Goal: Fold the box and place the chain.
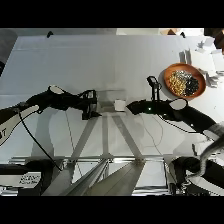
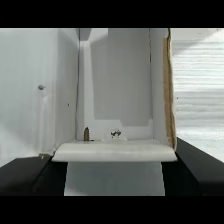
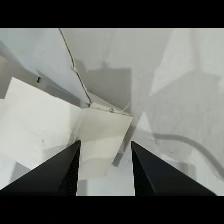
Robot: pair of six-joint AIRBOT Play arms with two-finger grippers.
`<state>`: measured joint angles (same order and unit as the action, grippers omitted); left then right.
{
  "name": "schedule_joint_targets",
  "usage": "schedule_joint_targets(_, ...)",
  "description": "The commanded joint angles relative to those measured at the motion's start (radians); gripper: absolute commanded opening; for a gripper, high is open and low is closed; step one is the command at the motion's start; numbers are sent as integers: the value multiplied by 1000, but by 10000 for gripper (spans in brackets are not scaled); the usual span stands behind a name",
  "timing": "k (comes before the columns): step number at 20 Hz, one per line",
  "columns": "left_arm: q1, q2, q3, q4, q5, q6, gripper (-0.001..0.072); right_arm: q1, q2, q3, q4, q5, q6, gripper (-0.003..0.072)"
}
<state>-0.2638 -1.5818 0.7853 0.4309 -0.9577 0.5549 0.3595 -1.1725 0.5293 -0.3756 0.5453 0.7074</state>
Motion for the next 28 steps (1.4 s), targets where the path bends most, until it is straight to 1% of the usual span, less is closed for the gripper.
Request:
schedule_joint_targets(1,0,0,0,0,0,-2,276,1,21,0,-67,20,4,330)
schedule_joint_targets(5,0,0,0,0,0,-2,276,1,21,0,-66,23,4,330)
schedule_joint_targets(8,0,0,0,0,0,-2,276,1,21,0,-64,73,3,330)
schedule_joint_targets(11,0,0,0,0,0,-2,276,1,21,0,-53,95,3,331)
schedule_joint_targets(16,0,0,0,0,0,-2,276,1,21,1,-34,99,3,331)
schedule_joint_targets(18,0,0,0,0,0,-2,276,1,21,0,-35,116,3,281)
schedule_joint_targets(28,0,0,0,0,0,-2,276,0,23,0,-72,118,3,284)
